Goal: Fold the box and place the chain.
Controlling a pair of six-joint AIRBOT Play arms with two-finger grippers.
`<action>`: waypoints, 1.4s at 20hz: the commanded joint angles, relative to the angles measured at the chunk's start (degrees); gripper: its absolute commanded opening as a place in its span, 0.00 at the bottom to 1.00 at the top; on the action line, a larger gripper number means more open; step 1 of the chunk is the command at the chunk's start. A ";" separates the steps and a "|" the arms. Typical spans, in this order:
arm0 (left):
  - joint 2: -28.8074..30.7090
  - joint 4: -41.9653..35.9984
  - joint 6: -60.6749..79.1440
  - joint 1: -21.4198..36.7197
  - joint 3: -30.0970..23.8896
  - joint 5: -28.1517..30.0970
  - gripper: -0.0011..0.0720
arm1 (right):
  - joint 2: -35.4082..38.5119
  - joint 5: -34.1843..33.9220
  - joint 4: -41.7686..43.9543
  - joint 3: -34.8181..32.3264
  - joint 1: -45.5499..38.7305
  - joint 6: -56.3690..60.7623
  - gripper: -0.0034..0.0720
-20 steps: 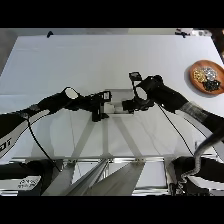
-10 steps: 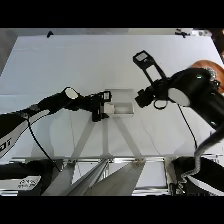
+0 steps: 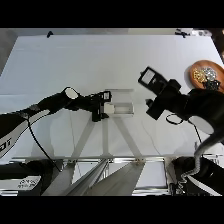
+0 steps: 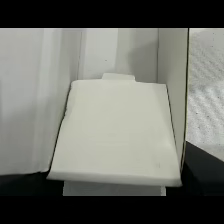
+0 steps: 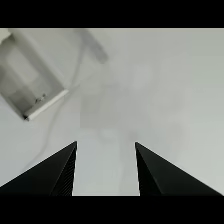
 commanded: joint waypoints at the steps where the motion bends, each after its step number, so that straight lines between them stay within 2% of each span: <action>1: 0.00 0.02 0.00 -0.02 0.07 -0.02 0.71 | 0.94 -9.29 3.41 -9.77 0.07 -4.68 0.59; 4: 0.02 0.02 0.00 -0.02 0.07 -0.02 0.71 | 0.94 -17.44 9.79 -11.76 0.07 -4.39 0.55; 6: 0.00 0.02 0.00 -0.02 0.07 -0.02 0.71 | 0.48 -25.20 19.85 -11.76 0.09 -4.04 0.29; 7: 0.00 0.02 0.00 -0.02 0.07 -0.02 0.71 | -0.24 -28.28 25.55 -11.74 0.09 -4.07 0.21; 8: 0.02 0.02 0.00 -0.02 0.07 -0.02 0.71 | -1.18 -29.92 28.92 -11.74 0.09 -4.02 0.20; 13: 0.00 0.02 0.00 -0.02 0.07 -0.02 0.71 | -2.99 -29.68 28.68 -11.74 0.07 -2.49 0.17; 15: 0.00 0.02 0.00 -0.02 0.07 -0.02 0.71 | -2.49 -26.71 27.78 -11.72 -0.92 -0.74 0.06; 16: 0.00 0.02 0.00 -0.02 0.07 0.00 0.71 | -2.29 -24.13 27.30 -11.69 -2.78 2.43 0.06; 19: 0.00 0.02 0.00 -0.02 0.07 -0.02 0.71 | -1.49 -16.13 24.24 -10.60 -12.55 7.34 0.06; 23: 0.00 0.02 0.00 -0.02 0.07 -0.02 0.71 | -2.99 -2.34 23.50 -1.33 -36.81 3.02 0.05; 26: 0.02 0.02 0.00 -0.02 0.07 -0.02 0.71 | -7.98 -5.79 25.38 5.64 -54.16 2.34 0.05; 28: 0.00 0.02 0.00 -0.02 0.07 0.00 0.71 | -14.60 -6.21 26.88 10.27 -62.75 1.66 0.06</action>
